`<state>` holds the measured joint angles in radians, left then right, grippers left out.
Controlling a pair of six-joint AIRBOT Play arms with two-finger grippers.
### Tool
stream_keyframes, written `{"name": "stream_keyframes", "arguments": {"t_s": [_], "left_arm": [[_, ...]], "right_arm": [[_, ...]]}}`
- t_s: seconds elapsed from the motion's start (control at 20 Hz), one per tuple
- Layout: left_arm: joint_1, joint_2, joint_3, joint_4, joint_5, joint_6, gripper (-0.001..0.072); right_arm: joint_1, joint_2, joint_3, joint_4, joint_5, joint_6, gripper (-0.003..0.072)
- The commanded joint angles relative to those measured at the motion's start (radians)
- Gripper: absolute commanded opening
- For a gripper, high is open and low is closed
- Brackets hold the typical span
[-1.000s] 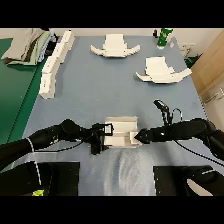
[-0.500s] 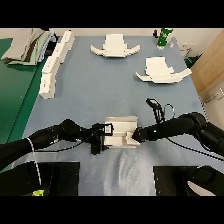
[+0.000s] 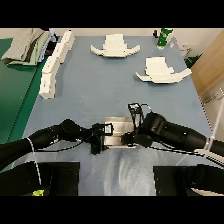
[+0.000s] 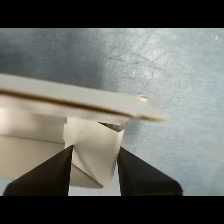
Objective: Fold the box.
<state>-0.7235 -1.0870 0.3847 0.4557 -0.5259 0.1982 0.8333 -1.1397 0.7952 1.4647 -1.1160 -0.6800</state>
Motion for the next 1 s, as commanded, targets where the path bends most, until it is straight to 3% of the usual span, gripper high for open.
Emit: {"name": "stream_keyframes", "arguments": {"t_s": [0.0,0.45,0.55,0.6,0.65,0.75,0.8,0.95], "left_arm": [[0.0,0.0,0.001,0.0,0.0,0.0,0.0468],[0.0,0.0,0.001,0.0,0.0,0.0,0.0468],[0.0,0.0,0.001,0.0,0.0,0.0,0.0468],[0.0,0.0,0.001,0.0,0.0,0.0,0.0468],[0.0,0.0,0.001,0.0,0.0,0.0,0.0468],[0.0,0.0,0.001,0.0,0.0,0.0,0.0468],[0.0,0.0,0.001,0.0,0.0,0.0,0.0468],[0.0,0.0,0.001,0.0,0.0,0.0,0.0468]], "right_arm": [[0.053,-0.103,0.077,-0.08,-0.075,0.173,0.0401],[0.051,-0.175,0.079,-0.109,-0.093,0.247,0.04],[0.051,-0.175,0.079,-0.122,-0.093,0.254,0.0283],[0.051,-0.175,0.079,-0.122,-0.093,0.254,0.0282],[0.051,-0.175,0.079,-0.122,-0.093,0.254,0.0235],[0.051,-0.175,0.078,-0.123,-0.093,0.253,0.0048],[0.051,-0.175,0.078,-0.122,-0.093,0.253,0.0003],[0.051,-0.175,0.078,-0.122,-0.093,0.251,0.0002]]}}
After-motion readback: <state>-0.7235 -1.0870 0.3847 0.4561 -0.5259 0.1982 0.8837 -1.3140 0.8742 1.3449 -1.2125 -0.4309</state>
